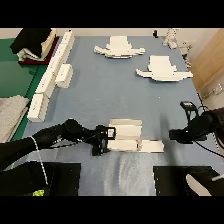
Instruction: Fold the box.
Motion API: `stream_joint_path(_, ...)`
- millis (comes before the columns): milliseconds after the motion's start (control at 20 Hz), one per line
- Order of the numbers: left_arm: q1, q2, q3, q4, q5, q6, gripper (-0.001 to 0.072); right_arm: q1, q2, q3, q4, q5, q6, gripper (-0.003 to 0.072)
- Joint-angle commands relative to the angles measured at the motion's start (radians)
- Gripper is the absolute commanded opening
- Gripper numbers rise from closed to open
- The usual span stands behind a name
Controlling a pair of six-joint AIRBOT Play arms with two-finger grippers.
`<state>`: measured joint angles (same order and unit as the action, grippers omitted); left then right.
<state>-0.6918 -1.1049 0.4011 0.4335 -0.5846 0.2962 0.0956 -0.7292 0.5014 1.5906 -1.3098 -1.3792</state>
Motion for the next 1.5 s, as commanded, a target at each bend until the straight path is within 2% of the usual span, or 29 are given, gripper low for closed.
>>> stream_joint_path(0,0.0,0.0,0.001,0.0,0.0,0.0,0.0599,-0.318,-0.044,-0.018,0.361,0.003,-0.184,-0.0001)
stream_joint_path(150,0.0,0.0,0.001,0.0,0.0,0.0,0.0599,-0.46,-0.125,-0.054,0.473,-0.021,-0.294,-0.0001)
stream_joint_path(350,0.0,0.0,0.001,0.0,0.0,0.0,0.0599,-0.472,-0.201,-0.122,0.536,0.017,-0.344,-0.0001)
stream_joint_path(550,0.0,0.0,0.001,0.0,0.0,0.0,0.0599,-0.465,-0.204,-0.172,0.592,0.051,-0.36,-0.0002)
stream_joint_path(850,0.0,0.0,0.001,0.0,0.0,0.0,0.0599,-0.347,-0.204,-0.205,0.663,0.06,-0.377,-0.0002)
stream_joint_path(1300,0.0,0.0,0.001,0.0,0.0,0.0,0.0599,-0.106,-0.179,-0.175,0.781,0.116,-0.394,0.0001)
stream_joint_path(1450,0.0,0.0,0.001,0.0,0.0,0.0,0.0599,-0.095,-0.135,-0.127,0.777,0.105,-0.393,0.0253)
